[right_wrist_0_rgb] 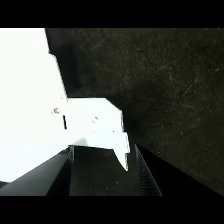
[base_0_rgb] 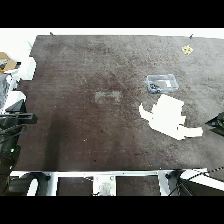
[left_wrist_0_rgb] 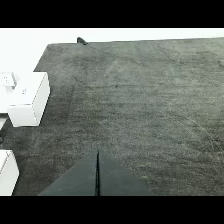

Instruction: Fold the box and place the chain.

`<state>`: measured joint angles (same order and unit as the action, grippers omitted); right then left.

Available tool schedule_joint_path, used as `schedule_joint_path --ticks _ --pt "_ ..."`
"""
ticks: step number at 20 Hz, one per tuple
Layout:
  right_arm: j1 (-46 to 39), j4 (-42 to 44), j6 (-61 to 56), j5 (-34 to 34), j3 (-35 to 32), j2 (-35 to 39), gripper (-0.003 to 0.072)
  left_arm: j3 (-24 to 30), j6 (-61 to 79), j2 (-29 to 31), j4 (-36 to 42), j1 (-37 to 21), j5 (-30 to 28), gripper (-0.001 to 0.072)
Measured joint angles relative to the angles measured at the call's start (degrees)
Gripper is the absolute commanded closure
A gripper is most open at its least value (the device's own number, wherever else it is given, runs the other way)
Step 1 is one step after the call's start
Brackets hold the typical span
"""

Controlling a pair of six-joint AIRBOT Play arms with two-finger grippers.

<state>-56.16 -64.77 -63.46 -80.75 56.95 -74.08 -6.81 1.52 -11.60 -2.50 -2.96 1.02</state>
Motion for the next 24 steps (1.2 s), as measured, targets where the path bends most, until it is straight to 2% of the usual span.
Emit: schedule_joint_path --ticks 1,2,3,9,10,12,13,14,17,21,24 --pt "-0.1 0.2 1.0 -0.7 0.4 -2.0 0.0253 0.0 0.0 0.0 0.0 0.0 0.0 0.0702" --pt "-0.3 0.7 2.1 -1.4 0.6 -4.0 0.0363 0.0 0.0 0.0 0.0 0.0 0.0 0.0702" --pt "-0.3 1.1 3.2 -2.0 0.8 -6.0 0.0382 0.0 0.0 0.0 0.0 0.0 0.0 0.0702" --pt "-0.4 5.5 9.5 -4.3 0.9 -15.2 0.0384 0.0 0.0 0.0 0.0 0.0 0.0 0.0702" --pt "-0.4 7.0 10.8 -4.6 0.6 -16.6 0.0432 0.0 0.0 0.0 0.0 0.0 0.0 0.0702" --pt "-0.4 10.4 13.5 -4.8 -0.7 -19.0 0.0432 0.0 0.0 0.0 0.0 0.0 0.0 0.0702" --pt "-0.2 11.9 14.8 -4.7 -1.5 -20.1 0.0529 0.0 0.0 0.0 0.0 0.0 0.0 0.0702" --pt "0.1 13.0 15.8 -4.5 -2.1 -21.1 0.0666 0.0 0.0 0.0 0.0 0.0 0.0 0.0702" --pt "0.7 15.4 18.6 -5.4 -3.0 -22.8 0.0685 0.0 0.0 0.0 0.0 0.0 0.0 0.0702" --pt "1.5 15.6 21.2 -9.6 -3.5 -22.4 0.0685 0.0 0.0 0.0 0.0 0.0 0.0 0.0702" --pt "5.2 15.9 21.9 -12.3 -4.0 -21.7 0.0685 0.0 0.0 0.0 0.0 0.0 0.0 0.0702"
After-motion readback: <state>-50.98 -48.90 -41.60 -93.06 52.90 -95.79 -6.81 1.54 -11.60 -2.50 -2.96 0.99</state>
